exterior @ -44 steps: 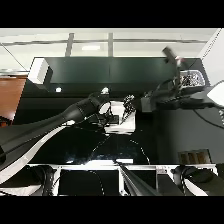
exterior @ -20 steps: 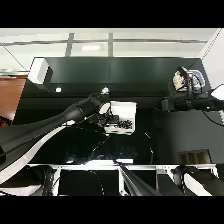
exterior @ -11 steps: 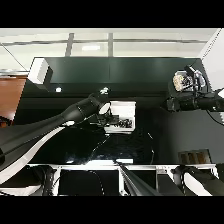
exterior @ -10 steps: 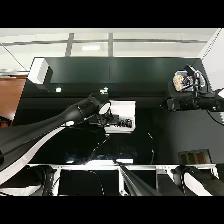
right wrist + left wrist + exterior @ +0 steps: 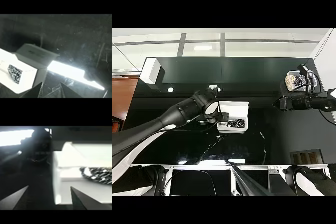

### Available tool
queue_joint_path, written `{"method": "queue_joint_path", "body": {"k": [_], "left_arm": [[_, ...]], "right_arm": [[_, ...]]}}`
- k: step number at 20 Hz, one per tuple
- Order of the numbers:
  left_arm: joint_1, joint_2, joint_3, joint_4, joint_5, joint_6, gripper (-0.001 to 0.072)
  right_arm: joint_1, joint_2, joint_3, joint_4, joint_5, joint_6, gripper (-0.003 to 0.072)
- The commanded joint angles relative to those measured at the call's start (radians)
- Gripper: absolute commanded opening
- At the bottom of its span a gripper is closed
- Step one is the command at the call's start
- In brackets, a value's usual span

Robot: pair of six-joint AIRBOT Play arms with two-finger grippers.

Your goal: Fold the box and place the chain.

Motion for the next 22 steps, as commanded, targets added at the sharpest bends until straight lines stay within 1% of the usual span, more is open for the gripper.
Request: {"method": "queue_joint_path", "body": {"k": [1, 3, 4, 5, 6, 7, 8, 9, 10, 11, 12, 13, 14, 15, 16, 17, 19, 20, 22], "left_arm": [[0.001, 0.092, -0.034, 0.163, -0.132, 0.109, 0.0577], [0.038, 0.173, -0.131, 0.257, -0.249, 0.172, 0.0576], [0.082, 0.218, -0.192, 0.270, -0.264, 0.205, 0.0576], [0.152, 0.270, -0.253, 0.254, -0.247, 0.209, 0.0576], [0.225, 0.318, -0.303, 0.204, -0.191, 0.217, 0.0576], [0.310, 0.365, -0.351, 0.087, -0.085, 0.290, 0.0576], [0.388, 0.396, -0.393, -0.066, 0.031, 0.408, 0.0576], [0.464, 0.406, -0.431, -0.278, 0.137, 0.615, 0.0576], [0.519, 0.395, -0.455, -0.490, 0.168, 0.878, 0.0575], [0.568, 0.364, -0.461, -0.671, 0.109, 1.168, 0.0574], [0.597, 0.326, -0.460, -0.782, 0.032, 1.398, 0.0575], [0.605, 0.287, -0.460, -0.829, -0.020, 1.571, 0.0575], [0.598, 0.256, -0.459, -0.833, -0.030, 1.691, 0.0579], [0.583, 0.229, -0.459, -0.829, -0.019, 1.835, 0.0611], [0.567, 0.207, -0.459, -0.829, -0.005, 1.988, 0.0715], [0.547, 0.190, -0.459, -0.829, 0.042, 2.116, 0.0716], [0.501, 0.179, -0.459, -0.833, 0.200, 2.250, 0.0715], [0.479, 0.174, -0.459, -0.833, 0.269, 2.352, 0.0715], [0.469, 0.149, -0.458, -0.860, 0.339, 2.543, 0.0716]], "right_arm": [[-0.001, 0.000, -0.002, 0.000, 0.011, 0.000, 0.0272], [-0.001, 0.000, -0.002, 0.000, 0.020, 0.004, 0.0272], [-0.001, 0.000, -0.002, 0.000, 0.026, 0.006, 0.0273], [-0.001, 0.000, -0.002, 0.000, 0.034, 0.008, 0.0272], [-0.001, 0.000, -0.002, 0.000, 0.041, 0.008, 0.0272], [-0.001, 0.000, -0.002, 0.000, 0.043, 0.008, 0.0272], [-0.001, 0.000, -0.002, 0.000, 0.041, 0.008, 0.0272], [-0.001, 0.000, -0.002, 0.000, 0.037, 0.008, 0.0272], [-0.001, 0.000, -0.002, 0.000, 0.037, 0.008, 0.0273], [-0.001, 0.000, -0.002, 0.000, 0.035, 0.008, 0.0272], [-0.001, 0.000, -0.002, -0.001, 0.036, 0.008, 0.0272], [-0.001, -0.001, -0.002, -0.001, 0.039, 0.008, 0.0272], [-0.001, -0.001, -0.002, -0.003, 0.040, 0.008, 0.0272], [-0.001, -0.001, -0.002, -0.005, 0.039, 0.008, 0.0272], [-0.001, -0.001, -0.002, -0.004, 0.037, 0.008, 0.0272], [-0.001, -0.001, -0.002, -0.003, 0.039, 0.016, 0.0272], [0.000, -0.001, -0.002, 0.000, 0.058, 0.097, 0.0272], [0.000, -0.001, -0.002, 0.004, 0.073, 0.103, 0.0272], [-0.001, -0.001, -0.002, 0.001, 0.078, 0.102, 0.0272]]}}
